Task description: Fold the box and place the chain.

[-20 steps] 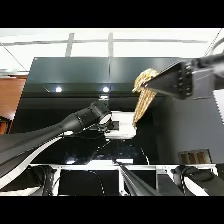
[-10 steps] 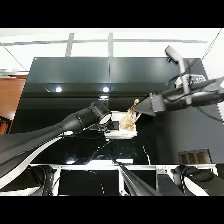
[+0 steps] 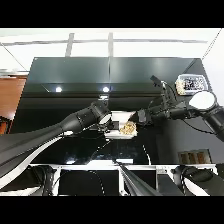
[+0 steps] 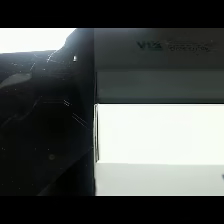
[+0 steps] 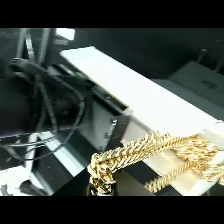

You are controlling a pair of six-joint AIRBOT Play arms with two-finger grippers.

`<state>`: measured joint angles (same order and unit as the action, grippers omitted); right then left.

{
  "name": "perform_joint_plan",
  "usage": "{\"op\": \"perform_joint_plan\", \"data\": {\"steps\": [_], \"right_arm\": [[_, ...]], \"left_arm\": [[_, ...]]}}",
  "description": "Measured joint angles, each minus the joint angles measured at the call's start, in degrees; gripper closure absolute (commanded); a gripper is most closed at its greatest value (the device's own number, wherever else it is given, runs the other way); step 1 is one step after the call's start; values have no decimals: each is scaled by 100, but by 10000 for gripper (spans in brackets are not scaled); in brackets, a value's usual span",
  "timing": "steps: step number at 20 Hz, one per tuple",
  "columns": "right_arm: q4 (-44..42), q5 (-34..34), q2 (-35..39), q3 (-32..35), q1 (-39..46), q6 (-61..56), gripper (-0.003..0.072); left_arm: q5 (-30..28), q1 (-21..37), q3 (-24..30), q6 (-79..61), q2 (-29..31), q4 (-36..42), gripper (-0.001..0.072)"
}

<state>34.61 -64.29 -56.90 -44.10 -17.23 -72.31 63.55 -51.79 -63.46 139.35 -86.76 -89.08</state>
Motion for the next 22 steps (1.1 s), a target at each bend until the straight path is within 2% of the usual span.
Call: {"op": "perform_joint_plan", "data": {"steps": [2, 5, 10, 11, 12, 14, 17, 22], "right_arm": [[72, 63, -7, 35, -11, -4, 296], [181, 57, -11, 33, 61, 48, 296], [688, -719, 271, 46, 922, 516, 295], [822, -772, 415, 201, 1047, 761, 176], [901, -761, 535, 407, 1117, 1010, -34], [1075, -452, 686, 935, 1123, 1668, -34], [1200, 431, 787, 1698, 844, 3246, -33], [1054, 1609, 413, 2205, 398, 6028, -32]], "left_arm": [[0, 0, 0, 0, 0, 0, 682], [0, 0, 0, -2, 0, 0, 682], [0, 0, 0, -2, 0, 0, 682], [0, 0, 0, 0, 0, 0, 682], [0, 0, 0, -2, 0, 0, 682], [0, 0, 0, -2, 0, 0, 682], [0, 2, 0, -2, 0, 0, 683], [0, 0, 0, 0, 0, -2, 682]]}}
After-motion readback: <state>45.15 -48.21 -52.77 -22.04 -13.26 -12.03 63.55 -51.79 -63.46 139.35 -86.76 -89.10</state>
